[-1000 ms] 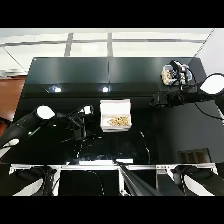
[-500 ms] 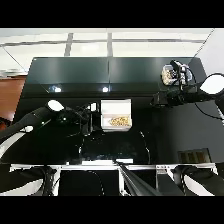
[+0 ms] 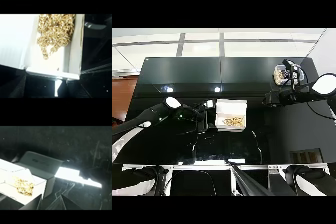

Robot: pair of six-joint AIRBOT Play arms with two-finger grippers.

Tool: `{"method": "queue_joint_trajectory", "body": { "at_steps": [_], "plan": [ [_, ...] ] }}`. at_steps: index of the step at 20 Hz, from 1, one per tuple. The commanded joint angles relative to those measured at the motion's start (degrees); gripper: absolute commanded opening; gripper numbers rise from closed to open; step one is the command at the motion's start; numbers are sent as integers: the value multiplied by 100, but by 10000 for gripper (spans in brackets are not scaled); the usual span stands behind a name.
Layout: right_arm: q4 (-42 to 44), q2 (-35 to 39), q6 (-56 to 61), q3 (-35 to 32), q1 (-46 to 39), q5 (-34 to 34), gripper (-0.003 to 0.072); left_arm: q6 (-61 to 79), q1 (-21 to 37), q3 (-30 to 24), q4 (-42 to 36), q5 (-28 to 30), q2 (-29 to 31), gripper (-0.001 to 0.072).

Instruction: Fold the box and place the chain.

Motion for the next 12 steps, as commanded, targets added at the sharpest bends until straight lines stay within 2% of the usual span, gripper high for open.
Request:
{"method": "queue_joint_trajectory", "body": {
  "at_steps": [1,12],
  "plan": [
    [0,-2,0,-2,-2,-24,276,-273,2,50,424,-37,-52,708],
    [0,-7,0,-2,-2,-153,276,55,-175,240,470,81,-186,708]
  ]
}}
